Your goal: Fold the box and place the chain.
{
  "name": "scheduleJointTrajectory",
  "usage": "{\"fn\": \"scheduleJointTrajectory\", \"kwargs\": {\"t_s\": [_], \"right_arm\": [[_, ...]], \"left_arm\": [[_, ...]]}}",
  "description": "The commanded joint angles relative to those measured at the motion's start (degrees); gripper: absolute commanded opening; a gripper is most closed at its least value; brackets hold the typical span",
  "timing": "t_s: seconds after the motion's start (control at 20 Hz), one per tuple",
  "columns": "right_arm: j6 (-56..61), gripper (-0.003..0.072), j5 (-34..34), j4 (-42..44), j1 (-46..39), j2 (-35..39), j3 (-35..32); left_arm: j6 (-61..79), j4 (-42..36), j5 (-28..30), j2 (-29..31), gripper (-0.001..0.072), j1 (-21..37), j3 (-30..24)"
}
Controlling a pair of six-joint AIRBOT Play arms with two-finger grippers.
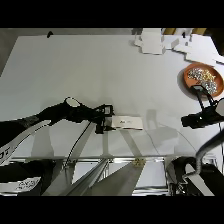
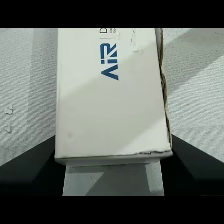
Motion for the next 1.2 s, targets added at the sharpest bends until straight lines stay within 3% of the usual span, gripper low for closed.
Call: {"fn": "scheduleJointTrajectory", "kwargs": {"t_s": [0.0,0.6,0.75,0.95,1.15], "right_arm": [[1.2,0.0013,1.2,-1.2,-2.0,0.1,-0.4],[1.2,0.0013,1.2,-1.2,-2.0,0.1,-0.4],[1.2,0.0013,1.2,-1.2,-2.0,0.1,-0.4],[1.2,0.0013,1.2,-1.2,-2.0,0.1,-0.4],[1.2,0.0013,1.2,-1.2,-2.0,0.1,-0.4]], "left_arm": [[0.0,0.0,-0.1,0.0,0.0037,0.0,0.0],[0.1,-1.5,0.2,0.0,0.0028,-0.3,0.0],[-11.6,-1.2,1.9,0.9,0.0028,0.6,0.0],[-23.6,0.8,7.5,8.8,0.0027,6.4,0.0],[-33.4,7.7,11.1,22.7,0.0028,18.3,0.0]]}}
